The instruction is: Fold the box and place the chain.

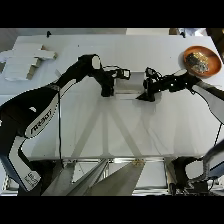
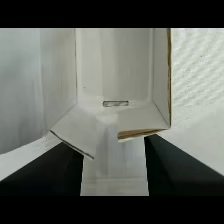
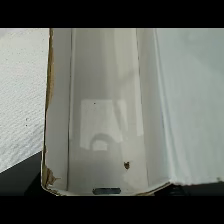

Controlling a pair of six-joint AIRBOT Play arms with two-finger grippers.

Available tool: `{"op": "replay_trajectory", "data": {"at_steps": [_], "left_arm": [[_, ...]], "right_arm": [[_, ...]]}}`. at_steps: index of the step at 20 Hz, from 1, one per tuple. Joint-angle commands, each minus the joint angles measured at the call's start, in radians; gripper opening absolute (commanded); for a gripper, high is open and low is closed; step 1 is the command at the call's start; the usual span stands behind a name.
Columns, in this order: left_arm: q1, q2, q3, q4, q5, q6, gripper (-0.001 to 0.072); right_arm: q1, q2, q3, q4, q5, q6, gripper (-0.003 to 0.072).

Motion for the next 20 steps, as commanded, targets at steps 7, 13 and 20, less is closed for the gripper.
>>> {"op": "replay_trajectory", "data": {"at_steps": [7,13,20], "left_arm": [[-0.001,0.000,-0.001,-0.055,0.016,0.000,0.0315],[0.000,0.000,-0.001,-0.075,0.027,0.000,0.0126],[0.000,0.000,0.000,-0.151,0.023,0.001,0.0223]], "right_arm": [[0.000,0.000,0.001,0.000,0.000,0.000,0.0521],[0.000,0.000,0.001,0.000,0.000,0.000,0.0521],[0.000,0.000,0.001,0.000,0.000,0.000,0.0521]]}}
